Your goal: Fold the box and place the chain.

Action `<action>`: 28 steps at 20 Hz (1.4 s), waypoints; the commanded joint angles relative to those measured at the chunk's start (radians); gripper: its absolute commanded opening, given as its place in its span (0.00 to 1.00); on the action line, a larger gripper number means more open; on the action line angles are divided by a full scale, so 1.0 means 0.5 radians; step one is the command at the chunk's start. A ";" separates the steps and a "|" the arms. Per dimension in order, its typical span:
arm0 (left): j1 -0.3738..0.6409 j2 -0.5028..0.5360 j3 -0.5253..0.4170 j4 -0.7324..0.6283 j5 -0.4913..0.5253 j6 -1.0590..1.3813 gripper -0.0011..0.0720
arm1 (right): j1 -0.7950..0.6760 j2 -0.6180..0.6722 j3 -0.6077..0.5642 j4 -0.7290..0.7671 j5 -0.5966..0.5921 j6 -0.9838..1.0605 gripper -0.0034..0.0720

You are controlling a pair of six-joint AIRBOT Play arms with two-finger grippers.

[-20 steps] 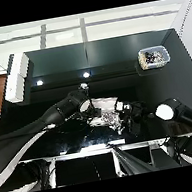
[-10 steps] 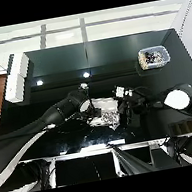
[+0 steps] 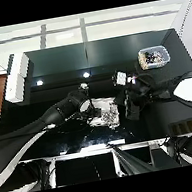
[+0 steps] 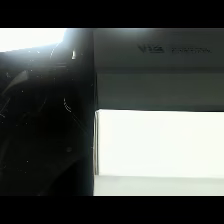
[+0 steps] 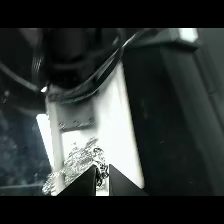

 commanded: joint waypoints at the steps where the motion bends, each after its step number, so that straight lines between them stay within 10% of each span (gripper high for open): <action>1: 0.001 -0.001 0.001 0.000 0.001 0.001 0.06 | -0.085 0.002 0.095 0.002 -0.004 0.029 0.14; 8: 0.001 -0.001 0.001 0.000 0.002 0.001 0.06 | -0.135 -0.002 -0.256 0.182 0.012 0.059 0.15; 9: 0.001 -0.001 0.001 0.000 0.002 0.001 0.06 | -0.135 -0.002 -0.324 0.221 -0.040 0.059 0.28; 11: 0.001 -0.001 0.001 0.000 0.002 0.001 0.06 | -0.137 -0.003 -0.384 0.186 -0.100 0.067 0.87; 12: 0.001 -0.001 0.001 0.001 0.002 0.001 0.06 | -0.151 -0.001 -0.383 0.125 -0.096 0.072 0.90; 17: 0.001 -0.001 0.001 0.000 0.003 0.001 0.06 | -0.268 -0.002 -0.496 -0.153 -0.104 0.063 0.90; 28: 0.001 -0.001 0.001 0.009 0.003 0.001 0.06 | 0.043 -0.016 -1.134 0.269 -0.903 -0.272 0.90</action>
